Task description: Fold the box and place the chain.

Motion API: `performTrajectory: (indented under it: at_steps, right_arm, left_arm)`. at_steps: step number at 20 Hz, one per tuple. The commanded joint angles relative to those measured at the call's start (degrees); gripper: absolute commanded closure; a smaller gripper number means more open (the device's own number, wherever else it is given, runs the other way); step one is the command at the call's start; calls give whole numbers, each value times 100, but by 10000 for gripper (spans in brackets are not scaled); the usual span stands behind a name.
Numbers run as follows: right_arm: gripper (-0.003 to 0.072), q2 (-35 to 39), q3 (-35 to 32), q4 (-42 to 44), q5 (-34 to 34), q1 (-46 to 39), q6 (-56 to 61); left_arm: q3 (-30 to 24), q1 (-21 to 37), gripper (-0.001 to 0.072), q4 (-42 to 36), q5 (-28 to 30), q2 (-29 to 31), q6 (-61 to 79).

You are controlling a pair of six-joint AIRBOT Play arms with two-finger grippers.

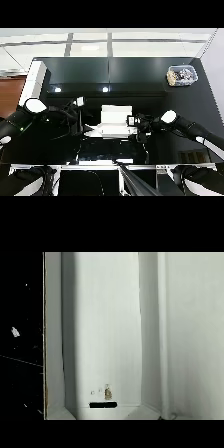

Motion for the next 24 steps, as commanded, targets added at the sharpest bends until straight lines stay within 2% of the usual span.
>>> performTrajectory:
  at_steps: [1, 7, 9, 12, 14, 16, 19, 20, 21, 24]
  right_arm:
    - [507, 0, -2, 0, -2, 2, 0]
    - [507, 0, -2, 0, 0, 2, 0]
    - [508, 0, -2, 2, 0, 2, 2]
    - [507, 0, -2, 2, 0, 2, 2]
    - [507, 0, -2, 2, 0, 2, 0]
    - [507, 0, -2, 2, -2, 2, 2]
    - [508, 0, -2, 2, 0, 0, 0]
    - [507, 0, -2, 2, 0, 2, 2]
    - [507, 0, -2, 2, 0, 0, 0]
    - [507, 0, -2, 0, 0, 2, 0]
  left_arm:
    - [-39, -133, 4, 411, 592, -44, 798]
    - [-39, -885, 5, 466, 739, -415, 697]
    - [-39, -1001, 23, 599, 903, -417, 345]
    - [-42, -1036, 41, 590, 850, -420, 280]
    - [-42, -1119, 161, 610, 841, -420, 197]
    - [-42, -1207, 239, 584, 841, -422, 195]
    - [-42, -1250, 262, 544, 831, -452, 192]
    - [-42, -1250, 388, 544, 833, -455, 160]
    - [-42, -1250, 469, 544, 833, -455, 144]
    - [-42, -1250, 488, 538, 868, -455, 122]
